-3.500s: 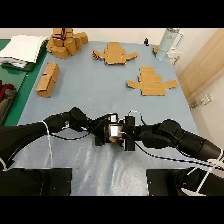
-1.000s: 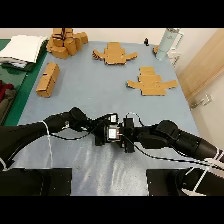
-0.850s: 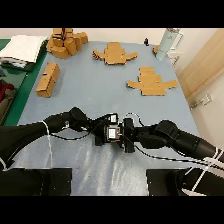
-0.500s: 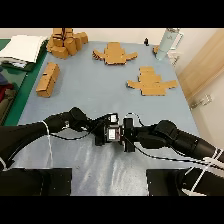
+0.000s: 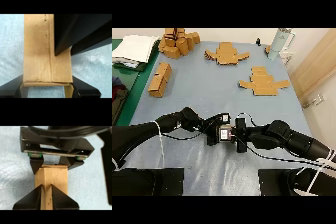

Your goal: Fold the box.

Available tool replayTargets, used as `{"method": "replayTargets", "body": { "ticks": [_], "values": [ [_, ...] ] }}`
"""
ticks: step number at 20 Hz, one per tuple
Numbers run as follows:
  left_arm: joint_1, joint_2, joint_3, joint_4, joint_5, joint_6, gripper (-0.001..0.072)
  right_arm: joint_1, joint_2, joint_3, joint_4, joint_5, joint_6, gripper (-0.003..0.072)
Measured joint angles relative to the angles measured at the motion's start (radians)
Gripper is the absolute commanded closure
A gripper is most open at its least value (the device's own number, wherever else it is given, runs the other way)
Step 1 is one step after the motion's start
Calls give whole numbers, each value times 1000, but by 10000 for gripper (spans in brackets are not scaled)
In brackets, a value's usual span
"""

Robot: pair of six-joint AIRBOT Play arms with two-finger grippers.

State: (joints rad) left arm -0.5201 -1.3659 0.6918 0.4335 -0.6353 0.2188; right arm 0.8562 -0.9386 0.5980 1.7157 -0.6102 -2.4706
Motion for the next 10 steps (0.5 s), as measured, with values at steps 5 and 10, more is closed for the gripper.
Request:
{"method": "replayTargets", "body": {
  "ticks": [5, 10],
  "values": [
    [-1, 0, 0, 0, 0, 0, 219, 0, 14, 0, -2, -3, 0, 599],
    [-1, 0, 0, 0, -2, 0, 219, 0, 22, 0, -2, -5, 0, 600]
  ]
}}
